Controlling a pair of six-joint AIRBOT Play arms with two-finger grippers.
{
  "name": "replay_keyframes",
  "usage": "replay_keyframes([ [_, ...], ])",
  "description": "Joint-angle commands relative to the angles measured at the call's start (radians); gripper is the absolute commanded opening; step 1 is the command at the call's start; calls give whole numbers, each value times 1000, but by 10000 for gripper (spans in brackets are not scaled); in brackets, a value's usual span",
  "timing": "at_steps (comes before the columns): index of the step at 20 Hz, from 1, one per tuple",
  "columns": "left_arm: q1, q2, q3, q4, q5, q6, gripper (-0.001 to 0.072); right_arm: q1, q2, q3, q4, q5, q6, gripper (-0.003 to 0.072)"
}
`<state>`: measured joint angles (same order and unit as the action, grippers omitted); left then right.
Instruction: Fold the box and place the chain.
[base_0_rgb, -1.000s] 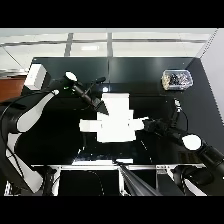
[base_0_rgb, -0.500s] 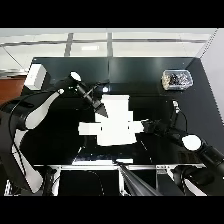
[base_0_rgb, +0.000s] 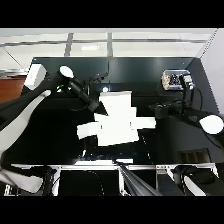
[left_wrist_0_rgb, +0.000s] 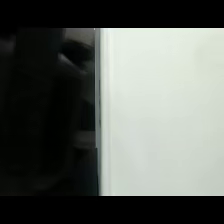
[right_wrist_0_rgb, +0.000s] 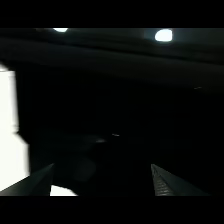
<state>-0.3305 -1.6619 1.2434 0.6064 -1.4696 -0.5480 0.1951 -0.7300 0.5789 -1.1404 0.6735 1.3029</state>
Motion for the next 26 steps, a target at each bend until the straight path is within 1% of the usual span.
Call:
replay_keyframes([
  [1,-47,256,-280,-24,385,368,25,-33,1,81,-266,105,2,697],
  [2,-64,284,-331,-32,448,468,26,-33,1,81,-243,100,2,698],
  [4,-97,274,-366,-26,467,693,26,-30,0,79,-182,94,-24,698],
  [5,-112,254,-365,-27,474,749,26,-18,0,77,-168,102,-86,698],
  [6,-129,237,-365,-36,505,783,27,2,0,72,-168,111,-163,698],
  [8,-157,202,-364,-38,605,790,26,57,-3,62,-168,145,-317,698],
  [9,-163,186,-364,-38,634,790,27,81,-5,55,-168,163,-379,698],
  [12,-165,159,-364,-38,637,790,25,156,-5,-4,-148,171,-525,697],
  [14,-165,158,-364,-38,651,788,25,194,-7,-61,-97,165,-612,697],
  [19,-165,155,-364,-38,665,772,25,237,-9,-195,80,112,-736,697],
  [22,-165,155,-364,-38,661,753,25,295,-12,-240,93,91,-811,697],
  [24,-165,155,-364,-38,661,753,25,339,-13,-274,93,16,-827,697],
  [26,-165,155,-364,-38,661,753,25,377,-13,-307,94,-101,-828,697],
])
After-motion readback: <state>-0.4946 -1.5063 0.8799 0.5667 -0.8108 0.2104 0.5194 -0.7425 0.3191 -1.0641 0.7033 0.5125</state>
